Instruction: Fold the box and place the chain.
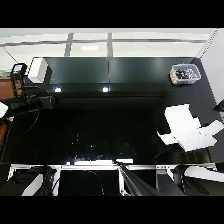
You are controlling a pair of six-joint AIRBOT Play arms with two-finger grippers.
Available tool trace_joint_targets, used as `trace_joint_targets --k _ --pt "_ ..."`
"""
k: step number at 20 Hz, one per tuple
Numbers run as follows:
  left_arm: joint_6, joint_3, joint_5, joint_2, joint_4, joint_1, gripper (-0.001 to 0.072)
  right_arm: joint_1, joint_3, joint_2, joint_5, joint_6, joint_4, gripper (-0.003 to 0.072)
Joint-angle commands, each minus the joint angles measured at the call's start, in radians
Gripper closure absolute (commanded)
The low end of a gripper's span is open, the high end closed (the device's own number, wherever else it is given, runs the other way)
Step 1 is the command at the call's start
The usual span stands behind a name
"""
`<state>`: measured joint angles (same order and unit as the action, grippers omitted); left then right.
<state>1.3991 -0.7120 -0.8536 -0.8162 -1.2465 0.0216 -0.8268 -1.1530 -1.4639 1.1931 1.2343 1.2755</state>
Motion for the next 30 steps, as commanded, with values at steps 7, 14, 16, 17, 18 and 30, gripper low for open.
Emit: trace_joint_targets --k 7,14,16,17,18,30 --pt "0.0 0.0 -0.029 -0.067 0.058 0.0 0.0005 0.012 -0.064 -0.13 0.239 -0.292 0.09 0.0216" --pt "0.0 0.0 -0.016 -0.067 0.058 0.0 0.0005 0.013 0.029 0.039 0.233 -0.267 0.009 0.067" --pt "0.0 0.0 -0.01 -0.067 0.058 0.0 0.0005 0.022 0.098 0.132 0.191 -0.289 -0.117 0.067" --pt "0.0 0.0 -0.01 -0.067 0.058 0.0 0.0006 0.036 0.133 0.181 0.163 -0.291 -0.174 0.067" --pt "0.0 0.0 -0.01 -0.067 0.058 0.0 0.0006 0.059 0.172 0.233 0.129 -0.296 -0.232 0.067" --pt "-0.142 -0.001 0.077 -0.201 0.394 0.179 0.0006 0.632 0.738 0.669 -0.439 -0.256 -0.795 0.0669"
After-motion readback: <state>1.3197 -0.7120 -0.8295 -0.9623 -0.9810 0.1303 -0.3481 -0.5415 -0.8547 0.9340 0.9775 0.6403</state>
